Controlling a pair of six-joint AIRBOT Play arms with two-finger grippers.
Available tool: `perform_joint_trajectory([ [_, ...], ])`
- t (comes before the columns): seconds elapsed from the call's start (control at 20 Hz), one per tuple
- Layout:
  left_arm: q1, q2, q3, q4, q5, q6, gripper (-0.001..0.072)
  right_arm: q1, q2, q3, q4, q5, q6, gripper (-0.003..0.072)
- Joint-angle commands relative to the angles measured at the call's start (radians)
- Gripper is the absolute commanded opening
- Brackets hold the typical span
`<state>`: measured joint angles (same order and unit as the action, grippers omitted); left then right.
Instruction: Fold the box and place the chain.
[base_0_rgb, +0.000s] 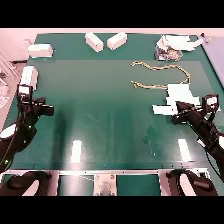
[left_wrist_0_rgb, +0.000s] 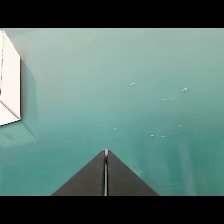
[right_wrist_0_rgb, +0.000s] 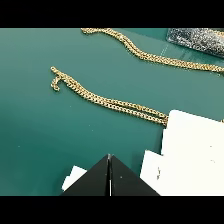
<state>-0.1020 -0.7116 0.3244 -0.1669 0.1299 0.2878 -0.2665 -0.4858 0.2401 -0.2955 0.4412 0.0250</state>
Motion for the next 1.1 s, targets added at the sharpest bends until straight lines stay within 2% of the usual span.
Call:
perform_joint_trajectory([
  [0.0,-0.001,0.001,0.000,0.000,0.000,0.000,0.0021,0.000,0.000,0.000,0.000,0.000,0.000,0.0011],
  [0.3,-0.001,0.001,0.000,0.000,0.000,0.000,0.0021,0.002,0.001,0.008,0.033,0.031,0.018,0.0012],
  [0.35,-0.001,0.001,0.000,0.000,0.000,0.000,0.0020,0.002,0.000,0.032,0.037,0.031,0.036,0.0097],
  [0.4,-0.001,0.001,0.000,0.000,0.000,0.000,0.0021,0.000,0.000,0.066,0.034,0.030,0.071,0.0254],
  [0.5,-0.001,0.001,0.000,0.000,0.000,0.000,0.0021,-0.017,-0.018,0.167,-0.033,0.032,0.171,0.0298],
  [0.65,-0.001,0.001,0.000,0.000,0.000,0.000,0.0021,-0.081,-0.129,0.384,-0.270,0.145,0.410,0.0307],
  [0.8,-0.001,0.001,0.000,0.000,0.000,0.000,0.0021,-0.211,-0.308,0.599,-0.386,0.378,0.525,0.0305],
  [0.9,-0.001,0.001,0.000,0.000,0.000,0.000,0.0021,-0.283,-0.388,0.669,-0.385,0.367,0.520,0.0304],
  [0.95,-0.001,0.001,0.000,0.000,0.000,0.000,0.0020,-0.307,-0.403,0.677,-0.377,0.337,0.526,0.0305],
  [1.05,-0.001,0.001,0.000,0.000,0.000,0.000,0.0021,-0.347,-0.404,0.678,-0.367,0.374,0.529,0.0306],
])
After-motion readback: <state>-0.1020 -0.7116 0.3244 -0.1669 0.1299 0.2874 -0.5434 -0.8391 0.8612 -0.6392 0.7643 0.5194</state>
